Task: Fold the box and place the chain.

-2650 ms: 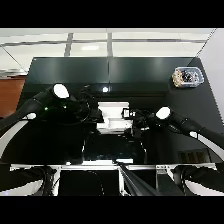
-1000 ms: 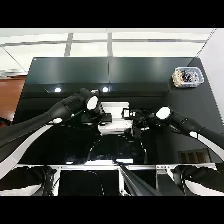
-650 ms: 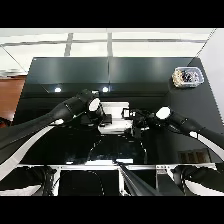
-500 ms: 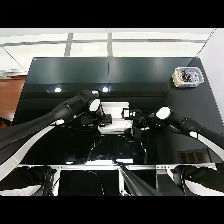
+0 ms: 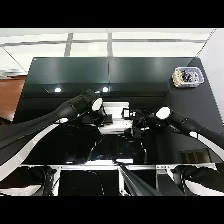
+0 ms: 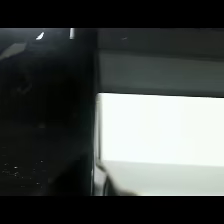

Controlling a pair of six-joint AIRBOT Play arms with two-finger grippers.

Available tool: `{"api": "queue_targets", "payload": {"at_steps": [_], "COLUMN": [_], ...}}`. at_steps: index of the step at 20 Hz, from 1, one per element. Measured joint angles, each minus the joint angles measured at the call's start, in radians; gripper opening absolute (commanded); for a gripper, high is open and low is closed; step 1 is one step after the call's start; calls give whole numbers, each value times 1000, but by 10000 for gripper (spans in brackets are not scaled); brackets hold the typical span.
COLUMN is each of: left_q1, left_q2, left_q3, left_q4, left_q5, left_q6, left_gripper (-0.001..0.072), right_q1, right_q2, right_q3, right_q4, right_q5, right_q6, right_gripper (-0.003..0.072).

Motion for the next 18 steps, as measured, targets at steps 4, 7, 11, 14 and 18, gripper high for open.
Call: {"api": "queue_targets", "payload": {"at_steps": [4, 7, 11, 14, 18], "left_q1": [0, 0, 0, 0, 0], "left_q2": [-4, -5, -5, -8, -12], "left_q3": [11, 14, 14, 14, 15], "left_q4": [0, -4, -6, 6, 14], "left_q5": [-5, 17, 6, 4, -2], "left_q6": [0, -4, -3, -3, 4], "left_gripper": [71, 504, 509, 271, 24], "right_q1": [0, 0, 0, 0, 0], "right_q2": [0, 0, 0, 0, 0], "right_q3": [0, 0, 0, 0, 0], "right_q4": [1, 1, 1, 2, 1], "right_q5": [0, 0, 0, 0, 0], "right_q6": [2, 3, 3, 2, 0], "right_gripper": [241, 241, 241, 241, 241]}}
